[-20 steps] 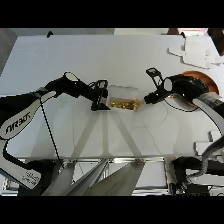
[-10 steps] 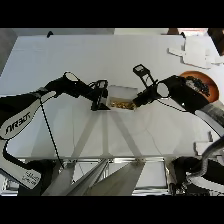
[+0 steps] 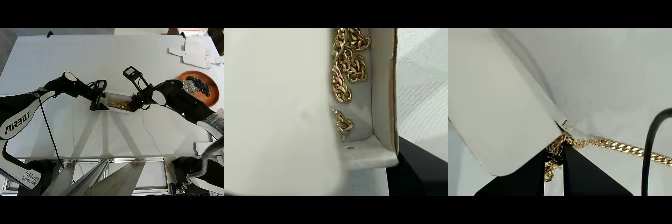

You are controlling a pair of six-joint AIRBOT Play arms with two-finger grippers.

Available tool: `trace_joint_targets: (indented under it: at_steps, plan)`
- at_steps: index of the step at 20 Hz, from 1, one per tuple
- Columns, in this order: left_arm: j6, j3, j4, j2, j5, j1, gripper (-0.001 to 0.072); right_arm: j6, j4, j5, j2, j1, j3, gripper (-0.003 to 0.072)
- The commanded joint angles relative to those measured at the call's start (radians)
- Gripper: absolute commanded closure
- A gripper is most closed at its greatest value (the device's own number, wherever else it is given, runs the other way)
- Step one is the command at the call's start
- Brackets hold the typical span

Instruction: Fold the box and place the chain.

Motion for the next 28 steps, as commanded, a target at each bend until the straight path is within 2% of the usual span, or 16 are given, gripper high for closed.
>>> trace_joint_targets:
  at_steps: [1, 5, 11, 15, 18, 21, 23, 25, 28]
  plan:
    - [0.000, 0.000, -0.004, -0.001, 0.003, -0.001, 0.0517, 0.072, -0.077, -0.016, 0.005, 0.008, 0.000, 0.0676]
    - [0.000, 0.000, -0.004, -0.001, 0.003, -0.001, 0.0517, 0.168, -0.090, -0.044, 0.004, -0.029, 0.000, 0.0677]
    - [0.000, 0.000, -0.004, -0.001, 0.003, -0.001, 0.0517, 0.177, -0.188, 0.084, 0.004, -0.061, 0.000, 0.0677]
    - [0.000, 0.000, -0.004, -0.001, 0.003, -0.001, 0.0517, 0.177, -0.198, 0.104, 0.004, -0.061, 0.000, 0.0677]
    - [0.000, 0.000, -0.004, -0.001, 0.003, -0.001, 0.0517, 0.164, -0.156, 0.151, 0.001, -0.061, -0.001, 0.0678]
    - [-0.001, 0.000, -0.004, -0.001, 0.003, -0.001, 0.0517, 0.063, -0.010, 0.183, -0.026, -0.058, -0.001, 0.0680]
    - [0.000, 0.000, -0.004, -0.001, 0.003, -0.001, 0.0517, 0.034, 0.047, 0.161, -0.044, -0.040, -0.001, 0.0680]
    - [-0.001, 0.000, -0.004, -0.001, 0.003, -0.001, 0.0517, 0.035, 0.042, 0.121, -0.045, -0.023, -0.001, 0.0680]
    - [-0.001, 0.000, -0.004, -0.001, 0.003, -0.001, 0.0517, 0.035, 0.018, 0.125, -0.043, -0.023, -0.001, 0.0679]
